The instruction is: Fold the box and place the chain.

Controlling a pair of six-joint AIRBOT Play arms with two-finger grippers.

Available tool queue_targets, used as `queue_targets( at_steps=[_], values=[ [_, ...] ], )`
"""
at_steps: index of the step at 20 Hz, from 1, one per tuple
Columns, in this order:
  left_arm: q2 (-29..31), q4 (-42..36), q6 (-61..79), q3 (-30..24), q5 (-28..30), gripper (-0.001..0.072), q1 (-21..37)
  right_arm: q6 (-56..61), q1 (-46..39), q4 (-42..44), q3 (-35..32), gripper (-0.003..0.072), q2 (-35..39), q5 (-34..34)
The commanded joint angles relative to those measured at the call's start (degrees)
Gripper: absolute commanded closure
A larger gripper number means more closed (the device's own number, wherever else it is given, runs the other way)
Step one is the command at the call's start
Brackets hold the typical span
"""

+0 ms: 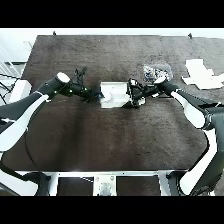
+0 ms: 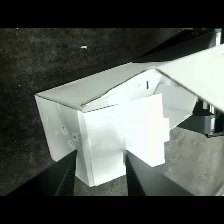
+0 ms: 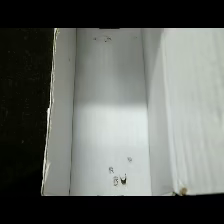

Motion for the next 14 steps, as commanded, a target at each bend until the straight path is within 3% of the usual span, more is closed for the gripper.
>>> queue_targets(
  at_steps=[1, 14],
  values=[
    [0.0, 9.0, -7.6, 3.2, -1.2, 0.0321, -1.4, 0.0, 0.0, 0.0, 0.0, 0.0102, 0.0, 0.0],
    [0.0, 24.2, -23.3, 8.4, -2.5, 0.0324, -7.0, 0.0, 0.0, 0.0, 0.0, 0.0102, 0.0, 0.0]
  ],
)
